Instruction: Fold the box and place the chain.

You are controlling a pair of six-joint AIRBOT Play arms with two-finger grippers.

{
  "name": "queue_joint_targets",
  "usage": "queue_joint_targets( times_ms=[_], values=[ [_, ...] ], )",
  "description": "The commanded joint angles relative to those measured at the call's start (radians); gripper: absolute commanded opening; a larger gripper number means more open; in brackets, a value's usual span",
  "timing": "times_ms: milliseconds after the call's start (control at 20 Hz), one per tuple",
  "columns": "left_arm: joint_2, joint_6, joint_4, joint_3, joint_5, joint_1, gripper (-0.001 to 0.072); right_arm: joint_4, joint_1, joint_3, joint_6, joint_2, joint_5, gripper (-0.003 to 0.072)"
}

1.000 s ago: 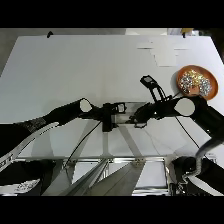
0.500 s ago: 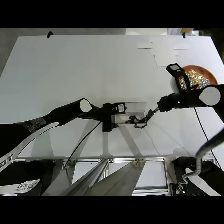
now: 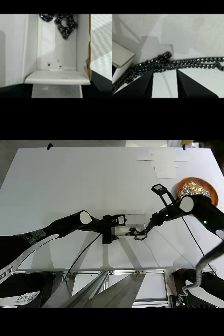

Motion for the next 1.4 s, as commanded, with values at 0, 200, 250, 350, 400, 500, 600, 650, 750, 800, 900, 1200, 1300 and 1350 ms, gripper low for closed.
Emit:
queue_joint_targets(
  times_ms=[0,200,250,350,400,500,600,650,750,800,900,1200,1300,1350],
  values=[
    [0.001,0.0,0.0,0.0,0.0,0.0,0.0011,-0.031,0.01,0.001,-0.016,-0.071,-0.018,0.0315],
    [0.001,0.0,0.0,0.0,0.0,0.0,0.0011,-0.025,0.013,0.0,-0.016,-0.105,-0.018,0.029],
    [0.001,0.0,0.0,0.0,0.0,0.0,0.0011,-0.025,0.013,0.0,-0.016,-0.105,-0.018,0.0287],
    [0.001,0.0,0.0,0.0,0.0,0.0,0.0011,-0.022,0.013,0.0,-0.016,-0.105,-0.026,0.0251],
    [0.001,0.0,0.0,-0.001,0.0,0.0,0.0011,-0.022,0.017,0.0,-0.016,-0.108,-0.034,0.025],
    [0.001,0.0,0.0,0.0,0.0,0.0,0.0011,-0.024,0.039,0.0,-0.016,-0.119,-0.038,0.0249],
    [0.001,0.0,0.0,0.0,0.0,0.0,0.0011,-0.034,0.058,0.0,-0.016,-0.137,-0.037,0.0197],
    [0.001,0.0,0.0,0.0,0.0,0.0,0.0011,-0.035,0.059,0.0,-0.016,-0.141,-0.037,0.0176],
    [0.001,0.0,0.0,0.0,0.0,0.0,0.0011,-0.035,0.058,0.0,-0.011,-0.145,-0.029,0.0167],
    [0.001,0.0,0.0,0.0,0.0,0.0,0.0011,-0.035,0.058,0.0,-0.008,-0.146,-0.021,0.0154],
    [0.0,0.0,0.0,0.0,0.0,0.0,0.0011,-0.035,0.058,0.0,-0.008,-0.146,-0.003,0.0072],
    [0.001,0.0,0.0,0.0,0.0,0.0,0.0011,-0.079,0.058,0.0,0.019,-0.013,0.055,0.0015],
    [0.001,0.0,0.0,0.0,0.0,0.0,0.0011,-0.097,0.058,0.0,0.021,0.076,0.081,0.0015],
    [0.001,0.0,0.0,0.0,0.0,0.0,0.0011,-0.097,0.058,0.0,0.022,0.12,0.093,0.0015]
  ],
)
